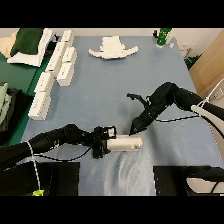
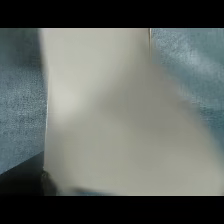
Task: Fold the box.
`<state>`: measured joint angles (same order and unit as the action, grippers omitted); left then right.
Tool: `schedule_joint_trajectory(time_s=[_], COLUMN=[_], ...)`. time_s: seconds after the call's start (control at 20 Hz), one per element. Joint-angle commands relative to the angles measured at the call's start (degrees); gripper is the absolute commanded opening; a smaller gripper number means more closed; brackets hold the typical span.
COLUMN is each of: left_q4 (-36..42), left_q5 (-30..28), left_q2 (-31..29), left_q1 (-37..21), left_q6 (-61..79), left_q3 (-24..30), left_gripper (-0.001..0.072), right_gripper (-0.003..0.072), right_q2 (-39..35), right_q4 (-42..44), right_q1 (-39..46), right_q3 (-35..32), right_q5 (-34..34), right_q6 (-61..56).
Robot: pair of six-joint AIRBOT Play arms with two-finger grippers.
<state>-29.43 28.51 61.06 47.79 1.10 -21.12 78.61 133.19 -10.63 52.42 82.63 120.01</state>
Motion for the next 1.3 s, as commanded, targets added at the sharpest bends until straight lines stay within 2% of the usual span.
schedule_joint_trajectory(time_s=[0.0,0.25,0.4,0.6,0.9,0.95,1.0,1.05,1.15,1.25], left_q4=[0.1,0.0,0.0,0.0,0.0,0.0,0.1,0.0,0.0,0.1], left_q5=[0.0,0.0,0.0,0.0,0.0,0.0,0.0,0.0,0.0,0.0], left_q2=[0.0,0.0,0.0,0.0,0.0,0.0,0.0,0.0,0.0,0.0], left_q1=[0.0,0.0,0.0,0.0,0.0,0.0,0.0,0.0,0.0,0.0], left_q6=[0.0,0.0,0.0,0.0,0.0,0.0,0.0,0.0,0.0,0.0], left_q3=[0.0,0.0,0.0,0.0,0.0,0.0,0.0,0.0,0.0,0.0], left_gripper=[0.0441,0.0441,0.0441,0.0441,0.0441,0.0441,0.0441,0.0441,0.0441,0.0441], right_gripper=[0.0005,0.0004,0.0005,0.0005,0.0012,0.0065,0.0261,0.0391,0.0452,0.0470], right_q2=[-6.5,-19.7,-27.3,-33.5,-34.0,-34.0,-34.0,-34.0,-33.9,-33.9], right_q4=[-6.5,-10.5,-13.1,-13.4,-12.6,-12.6,-12.7,-13.0,-14.1,-14.1], right_q1=[-6.1,-15.1,-18.0,-18.1,-22.1,-23.0,-24.2,-25.3,-26.6,-27.7], right_q3=[-2.8,-16.0,-20.5,-20.6,-20.6,-20.6,-20.6,-20.6,-20.6,-20.6], right_q5=[-9.2,-28.8,-36.5,-38.6,-40.5,-40.4,-40.3,-40.3,-40.1,-39.7], right_q6=[2.2,6.2,6.0,7.9,19.3,21.0,23.1,25.9,31.1,34.8])
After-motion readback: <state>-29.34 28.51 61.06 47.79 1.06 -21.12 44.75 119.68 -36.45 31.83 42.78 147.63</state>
